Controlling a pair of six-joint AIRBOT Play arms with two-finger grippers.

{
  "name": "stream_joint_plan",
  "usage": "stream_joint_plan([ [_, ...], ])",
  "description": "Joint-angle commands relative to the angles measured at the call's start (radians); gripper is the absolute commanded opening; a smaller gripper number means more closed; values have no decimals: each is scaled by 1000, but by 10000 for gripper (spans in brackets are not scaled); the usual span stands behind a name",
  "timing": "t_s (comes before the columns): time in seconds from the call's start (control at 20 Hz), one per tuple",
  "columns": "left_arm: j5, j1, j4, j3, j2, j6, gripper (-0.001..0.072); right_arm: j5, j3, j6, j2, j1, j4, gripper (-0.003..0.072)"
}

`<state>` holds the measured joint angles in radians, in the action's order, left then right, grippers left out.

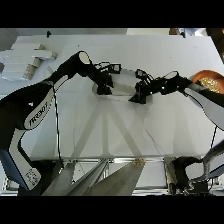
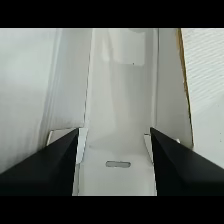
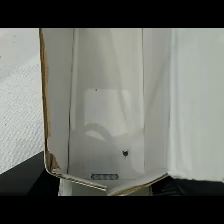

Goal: Fold the box and place the chain.

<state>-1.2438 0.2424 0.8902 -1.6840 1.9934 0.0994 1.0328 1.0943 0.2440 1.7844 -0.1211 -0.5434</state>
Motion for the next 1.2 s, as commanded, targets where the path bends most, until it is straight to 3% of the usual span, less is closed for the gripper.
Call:
stream_joint_plan([
  [0.0,-2,0,9,0,5,17,456,0,0,-1,1,0,1,434],
  [0.1,-2,-5,9,0,4,17,200,0,0,-1,1,0,1,434],
  [0.2,-2,-9,9,0,3,18,134,0,0,-1,1,0,1,434],
  [0.6,-32,-45,27,0,-80,37,133,0,0,-1,1,0,1,434],
  [0.65,-39,-54,27,0,-100,70,119,0,0,-1,1,0,1,434],
  [0.7,-48,-65,29,0,-123,105,9,0,0,-1,1,0,1,434],
  [0.9,-92,-119,50,0,-226,175,9,0,0,-1,1,0,1,434],
  [1.15,-118,-212,53,0,-284,597,8,0,0,-1,1,0,1,434],
])
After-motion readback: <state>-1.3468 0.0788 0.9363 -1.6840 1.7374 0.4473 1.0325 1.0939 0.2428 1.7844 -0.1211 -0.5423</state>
